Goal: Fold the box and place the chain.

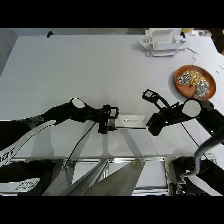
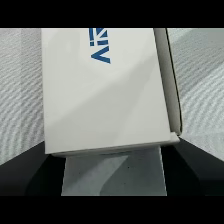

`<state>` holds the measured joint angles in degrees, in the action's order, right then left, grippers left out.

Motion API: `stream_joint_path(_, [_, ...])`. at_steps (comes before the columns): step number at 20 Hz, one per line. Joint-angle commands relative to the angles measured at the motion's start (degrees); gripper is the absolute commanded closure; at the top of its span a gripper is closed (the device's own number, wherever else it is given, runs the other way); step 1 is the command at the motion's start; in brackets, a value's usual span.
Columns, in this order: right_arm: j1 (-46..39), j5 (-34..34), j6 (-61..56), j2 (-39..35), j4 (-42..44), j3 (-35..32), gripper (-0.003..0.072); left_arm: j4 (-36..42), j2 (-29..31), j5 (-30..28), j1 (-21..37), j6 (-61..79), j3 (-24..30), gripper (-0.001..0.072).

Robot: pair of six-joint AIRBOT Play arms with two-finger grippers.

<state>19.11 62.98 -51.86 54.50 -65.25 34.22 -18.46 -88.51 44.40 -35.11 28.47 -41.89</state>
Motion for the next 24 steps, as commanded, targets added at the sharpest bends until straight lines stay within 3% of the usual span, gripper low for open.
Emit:
stream_joint_path(1, [0.07, 1.09, -0.24, 0.48, -0.94, -0.59, 0.0672, 0.00, 0.02, 0.00, 0.02, 0.00, -0.02, 0.0570])
stream_joint_path(8, [-0.04, 1.03, -1.49, -2.27, -2.43, -0.46, 0.0672, 0.00, 0.02, 0.00, 0.00, 0.00, -0.02, 0.0570])
stream_joint_path(14, [-9.05, 5.84, -22.53, -8.02, -22.77, 2.91, 0.0672, 0.00, 0.02, 0.00, 0.00, 0.00, -0.02, 0.0570])
stream_joint_path(19, [-20.06, 7.80, -24.90, -8.00, -23.65, 2.91, 0.0671, 0.00, 0.02, 0.00, 0.00, 0.00, -0.02, 0.0570])
stream_joint_path(24, [-21.79, 8.11, -24.83, -8.00, -23.23, 2.91, 0.0671, 0.00, 0.02, 0.00, 0.00, 0.00, -0.02, 0.0570])
